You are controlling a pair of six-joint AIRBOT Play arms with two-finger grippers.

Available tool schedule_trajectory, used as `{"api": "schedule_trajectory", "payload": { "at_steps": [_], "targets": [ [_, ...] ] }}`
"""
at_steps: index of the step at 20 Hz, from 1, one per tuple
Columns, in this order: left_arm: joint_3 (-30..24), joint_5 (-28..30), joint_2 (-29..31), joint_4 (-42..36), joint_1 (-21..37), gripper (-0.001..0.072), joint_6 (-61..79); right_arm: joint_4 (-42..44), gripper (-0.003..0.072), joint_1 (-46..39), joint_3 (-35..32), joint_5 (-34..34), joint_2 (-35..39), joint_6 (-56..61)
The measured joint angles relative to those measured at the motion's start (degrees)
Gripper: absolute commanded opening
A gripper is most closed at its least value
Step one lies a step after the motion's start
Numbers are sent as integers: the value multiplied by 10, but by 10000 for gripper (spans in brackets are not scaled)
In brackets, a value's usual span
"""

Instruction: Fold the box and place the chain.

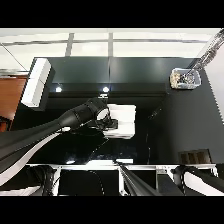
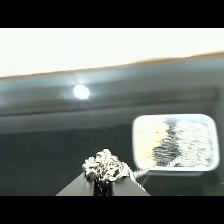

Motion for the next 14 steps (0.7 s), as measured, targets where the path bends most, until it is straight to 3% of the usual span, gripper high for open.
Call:
{"api": "schedule_trajectory", "payload": {
  "at_steps": [6, 14],
  "targets": [
    [0, 0, 0, 0, 0, 26, 0, 100, 11, 20, -8, 53, 81, -20],
    [0, 0, 0, 0, 0, 26, 0, 228, 10, 53, -53, 154, 101, -49]
  ]
}}
